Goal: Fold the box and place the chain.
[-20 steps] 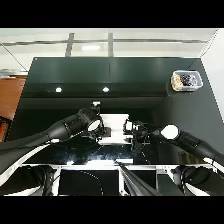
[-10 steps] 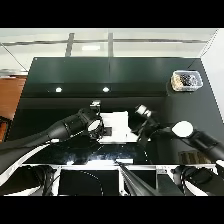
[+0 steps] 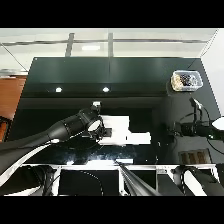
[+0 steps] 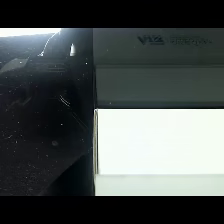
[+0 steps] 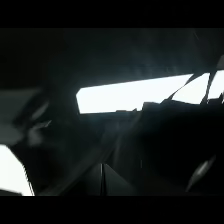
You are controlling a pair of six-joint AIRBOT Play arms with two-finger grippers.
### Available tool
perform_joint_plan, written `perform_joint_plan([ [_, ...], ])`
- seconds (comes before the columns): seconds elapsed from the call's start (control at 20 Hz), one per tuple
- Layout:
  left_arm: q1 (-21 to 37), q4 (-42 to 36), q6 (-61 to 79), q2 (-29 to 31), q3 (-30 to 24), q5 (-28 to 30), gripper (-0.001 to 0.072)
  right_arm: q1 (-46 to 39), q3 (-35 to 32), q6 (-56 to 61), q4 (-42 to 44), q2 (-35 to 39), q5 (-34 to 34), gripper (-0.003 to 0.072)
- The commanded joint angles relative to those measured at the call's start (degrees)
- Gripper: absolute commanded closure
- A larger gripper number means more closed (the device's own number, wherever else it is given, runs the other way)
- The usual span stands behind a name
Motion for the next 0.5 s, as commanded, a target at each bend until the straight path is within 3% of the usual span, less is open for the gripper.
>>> perform_joint_plan([
  [0.0,0.02,0.04,-0.04,-0.04,-0.02,0.04,0.068,-2.91,-2.51,-0.2,4.33,-5.62,9.29,0.0674],
  [0.1,0.02,0.04,-0.04,-0.04,-0.02,0.07,0.068,1.77,-2.84,-3.43,8.59,-9.94,10.16,0.0674],
  [0.25,0.02,0.02,-0.04,-0.04,-0.02,0.07,0.068,9.7,-2.84,-4.9,13.81,-15.17,6.25,0.0674],
  [0.45,0.04,0.07,-0.04,-0.04,-0.02,0.09,0.068,17.25,-2.78,-13.64,22.75,-17.57,3.26,0.0672],
])
